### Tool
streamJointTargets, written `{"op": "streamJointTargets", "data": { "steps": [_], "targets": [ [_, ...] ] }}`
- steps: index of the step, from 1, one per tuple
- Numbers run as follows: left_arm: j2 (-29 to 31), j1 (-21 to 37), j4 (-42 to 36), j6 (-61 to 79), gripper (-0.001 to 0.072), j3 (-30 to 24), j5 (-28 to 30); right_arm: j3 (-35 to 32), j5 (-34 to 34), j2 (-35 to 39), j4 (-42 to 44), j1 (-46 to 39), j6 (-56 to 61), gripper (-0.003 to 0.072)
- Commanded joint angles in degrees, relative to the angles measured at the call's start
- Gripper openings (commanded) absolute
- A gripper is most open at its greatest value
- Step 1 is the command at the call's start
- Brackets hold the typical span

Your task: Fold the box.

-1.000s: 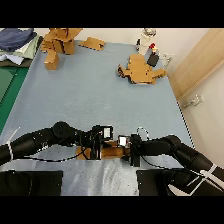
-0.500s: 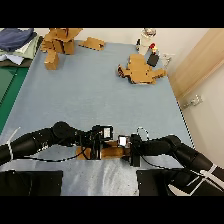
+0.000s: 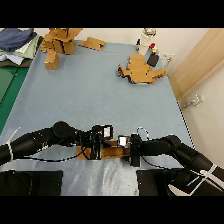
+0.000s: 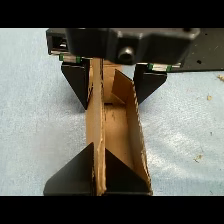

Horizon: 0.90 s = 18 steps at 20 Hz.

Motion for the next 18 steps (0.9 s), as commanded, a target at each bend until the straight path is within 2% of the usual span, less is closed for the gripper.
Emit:
{"op": "streamJointTargets", "data": {
  "steps": [1,8,9,10,11,17,18],
  "targets": [
    [0.0,0.0,-0.1,0.0,0.0013,0.1,0.0,0.0,-0.1,0.0,0.0,0.0,0.0,0.0496],
    [0.0,0.1,-0.1,0.0,0.0017,0.1,1.6,0.0,-0.1,0.0,0.0,0.0,0.0,0.0496],
    [0.0,0.1,-0.2,0.0,0.0109,0.1,1.7,0.0,-0.1,0.0,0.0,0.0,0.0,0.0496],
    [0.0,0.1,-0.7,-0.4,0.0323,0.1,2.1,0.0,-0.1,0.0,0.0,0.0,0.0,0.0496],
    [0.0,0.1,-1.7,-3.3,0.0354,0.1,2.6,0.0,-0.1,0.0,0.0,0.0,0.0,0.0495],
    [1.3,0.2,-0.6,-6.8,0.0372,0.1,4.9,0.0,-0.1,0.0,0.0,0.0,0.0,0.0496],
    [2.4,0.2,1.4,-10.9,0.0517,0.1,5.3,0.0,-0.1,0.0,0.0,0.0,0.0,0.0496]
  ]
}}
